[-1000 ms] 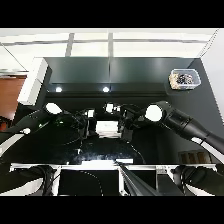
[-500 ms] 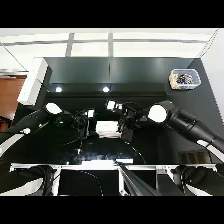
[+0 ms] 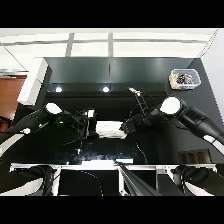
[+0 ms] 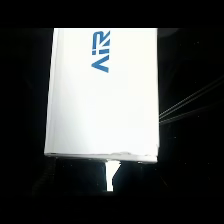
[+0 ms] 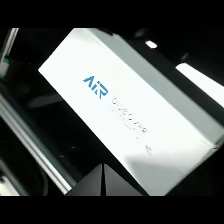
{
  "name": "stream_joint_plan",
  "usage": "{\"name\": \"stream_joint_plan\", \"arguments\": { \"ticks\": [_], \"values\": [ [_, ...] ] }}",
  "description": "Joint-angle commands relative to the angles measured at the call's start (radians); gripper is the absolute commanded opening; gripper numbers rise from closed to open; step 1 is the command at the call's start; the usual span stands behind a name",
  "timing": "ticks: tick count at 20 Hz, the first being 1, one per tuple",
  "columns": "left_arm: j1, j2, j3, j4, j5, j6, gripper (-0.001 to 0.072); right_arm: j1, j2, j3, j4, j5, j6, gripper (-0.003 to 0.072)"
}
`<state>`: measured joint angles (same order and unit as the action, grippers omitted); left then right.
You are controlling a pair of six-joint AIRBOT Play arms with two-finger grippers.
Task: Fold the box and place the chain.
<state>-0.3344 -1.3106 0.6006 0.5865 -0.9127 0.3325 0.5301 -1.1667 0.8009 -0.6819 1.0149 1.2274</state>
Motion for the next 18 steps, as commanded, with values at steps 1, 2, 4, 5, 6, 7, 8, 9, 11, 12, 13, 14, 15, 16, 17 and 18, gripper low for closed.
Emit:
{"name": "stream_joint_plan", "arguments": {
  "ticks": [1, 2, 4, 5, 6, 7, 8, 9, 11, 12, 13, 14, 15, 16, 17, 18],
  "values": [
    [-0.001, -0.001, 0.0, 0.0, 0.0, 0.0, 0.0396, -0.019, -0.081, -0.032, 0.144, -0.034, 0.033, 0.0009],
    [-0.001, -0.001, 0.0, 0.0, 0.0, 0.0, 0.0396, -0.019, -0.103, -0.032, 0.148, -0.052, 0.032, 0.0009],
    [-0.001, -0.001, 0.0, 0.0, 0.0, 0.0, 0.0396, -0.019, -0.138, -0.032, 0.146, -0.072, 0.032, 0.0009],
    [-0.001, -0.001, 0.0, 0.0, 0.0, 0.0, 0.0396, -0.019, -0.152, -0.032, 0.146, -0.072, 0.032, 0.0009],
    [-0.001, -0.001, 0.0, 0.0, 0.0, 0.0, 0.0396, -0.019, -0.16, -0.032, 0.144, -0.073, 0.029, 0.0009],
    [0.0, -0.001, 0.0, 0.0, 0.0, 0.0, 0.0396, -0.019, -0.162, -0.032, 0.138, -0.076, 0.028, 0.0009],
    [0.0, -0.001, 0.0, 0.0, 0.0, 0.0, 0.0396, -0.019, -0.162, -0.032, 0.129, -0.078, 0.029, 0.0009],
    [0.0, -0.001, 0.0, 0.0, 0.0, 0.0, 0.0396, -0.019, -0.162, -0.032, 0.123, -0.078, 0.029, 0.0009],
    [0.0, -0.001, 0.0, 0.0, 0.0, 0.0, 0.0396, -0.019, -0.162, -0.032, 0.124, -0.077, 0.029, 0.0009],
    [0.0, -0.001, 0.0, 0.0, 0.0, 0.0, 0.0396, -0.019, -0.162, -0.032, 0.124, -0.077, 0.028, 0.0009],
    [0.0, -0.001, 0.0, 0.0, -0.001, 0.0, 0.0396, -0.019, -0.162, -0.032, 0.124, -0.078, 0.029, 0.0009],
    [0.0, -0.001, 0.0, 0.0, -0.004, 0.0, 0.0396, -0.019, -0.162, -0.032, 0.124, -0.077, 0.028, 0.0009],
    [0.0, -0.001, 0.0, 0.0, -0.004, 0.0, 0.0396, -0.019, -0.161, -0.032, 0.124, -0.075, 0.027, 0.0009],
    [0.0, -0.001, 0.0, 0.0, -0.004, 0.0, 0.0396, -0.019, -0.161, -0.03, 0.124, -0.068, 0.02, 0.0009],
    [0.0, -0.001, 0.0, 0.0, -0.005, 0.0, 0.0396, -0.023, -0.156, -0.024, 0.124, -0.05, 0.011, 0.0009],
    [0.0, -0.001, 0.0, 0.0, -0.009, 0.0, 0.0396, -0.029, -0.144, -0.011, 0.123, -0.016, 0.008, 0.0009]
  ]
}}
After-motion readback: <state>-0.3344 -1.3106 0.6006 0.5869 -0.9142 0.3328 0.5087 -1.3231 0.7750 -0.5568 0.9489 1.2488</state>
